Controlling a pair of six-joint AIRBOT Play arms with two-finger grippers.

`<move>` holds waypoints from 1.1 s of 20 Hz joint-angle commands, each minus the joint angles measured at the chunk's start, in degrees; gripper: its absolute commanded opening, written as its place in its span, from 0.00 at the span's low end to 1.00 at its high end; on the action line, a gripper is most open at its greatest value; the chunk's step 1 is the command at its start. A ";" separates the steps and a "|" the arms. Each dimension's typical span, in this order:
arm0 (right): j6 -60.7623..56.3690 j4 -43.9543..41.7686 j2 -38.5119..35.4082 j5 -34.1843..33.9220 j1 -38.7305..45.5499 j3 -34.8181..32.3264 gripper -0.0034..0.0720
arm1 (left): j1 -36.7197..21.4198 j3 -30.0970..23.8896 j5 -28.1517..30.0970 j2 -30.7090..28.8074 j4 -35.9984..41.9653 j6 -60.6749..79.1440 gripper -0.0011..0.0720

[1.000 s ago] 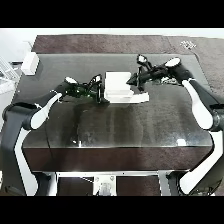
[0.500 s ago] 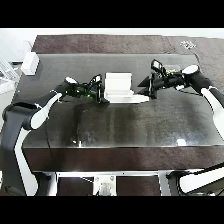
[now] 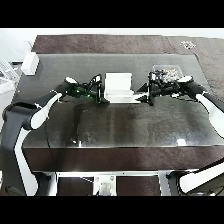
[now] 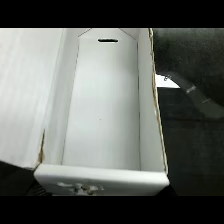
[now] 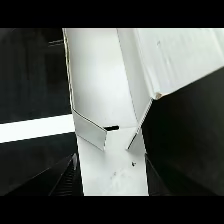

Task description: Fold the box and place the chain.

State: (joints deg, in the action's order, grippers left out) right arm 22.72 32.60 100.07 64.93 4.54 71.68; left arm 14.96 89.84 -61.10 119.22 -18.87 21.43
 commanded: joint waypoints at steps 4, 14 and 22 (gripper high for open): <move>2.38 -2.62 2.86 -0.44 -1.33 2.64 0.73 | 0.00 0.02 -0.04 0.00 0.00 0.00 0.68; 3.30 -5.62 3.21 0.20 -5.25 2.64 0.40 | 0.00 0.02 -0.04 0.00 0.02 0.00 0.68; 3.32 -5.60 4.92 -2.16 -7.30 3.15 0.63 | 0.00 0.02 -0.04 0.00 0.02 0.00 0.68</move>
